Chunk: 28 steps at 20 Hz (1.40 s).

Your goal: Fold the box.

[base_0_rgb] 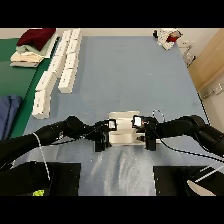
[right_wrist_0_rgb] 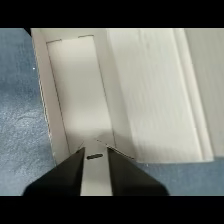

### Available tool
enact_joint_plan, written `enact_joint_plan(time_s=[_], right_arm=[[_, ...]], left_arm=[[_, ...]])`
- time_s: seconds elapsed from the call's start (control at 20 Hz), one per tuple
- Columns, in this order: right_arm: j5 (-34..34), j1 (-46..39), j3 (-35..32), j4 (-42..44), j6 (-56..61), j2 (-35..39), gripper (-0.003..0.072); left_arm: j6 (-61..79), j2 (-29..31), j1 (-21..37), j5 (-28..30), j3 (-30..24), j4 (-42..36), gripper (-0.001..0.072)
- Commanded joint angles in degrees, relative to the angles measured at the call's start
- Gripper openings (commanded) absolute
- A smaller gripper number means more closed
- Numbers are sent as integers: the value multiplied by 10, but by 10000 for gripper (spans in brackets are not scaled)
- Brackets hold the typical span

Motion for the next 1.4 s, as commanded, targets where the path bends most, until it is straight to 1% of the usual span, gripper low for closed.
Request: enact_joint_plan(time_s=[0.0,0.35,0.45,0.55,0.6,0.65,0.7,0.75,0.8,0.9,1.0,1.1,1.15,1.2,1.25,1.35], right_arm=[[7,0,0,9,-12,-5,585],[5,0,0,4,-12,-5,589],[-3,0,0,-5,10,1,575],[-26,0,1,-33,55,6,416],[-42,0,3,-53,106,10,327],[-59,0,8,-79,174,10,205],[-79,0,14,-111,250,10,125],[-98,0,21,-141,309,10,21],[-112,0,29,-164,363,10,3],[-139,-5,49,-212,434,10,3],[-154,-26,75,-275,534,10,3],[-170,-73,97,-325,646,10,1],[-179,-107,101,-335,696,10,1],[-188,-153,101,-329,736,9,1],[-201,-206,101,-305,749,4,1],[-223,-308,97,-234,745,-13,1]], left_arm=[[0,0,0,0,0,0,470],[0,0,0,0,0,0,470],[0,0,0,0,0,0,470],[0,0,0,0,0,0,470],[0,0,0,0,0,0,470],[0,0,0,0,0,0,470],[0,0,0,0,0,0,470],[0,0,0,0,0,0,470],[0,0,0,0,0,0,470],[0,0,0,0,0,0,470],[0,0,0,0,0,0,470],[0,0,0,0,0,0,470],[0,0,0,0,0,0,470],[0,0,0,0,0,0,470],[0,0,0,0,0,0,470],[0,0,0,0,0,0,470]])
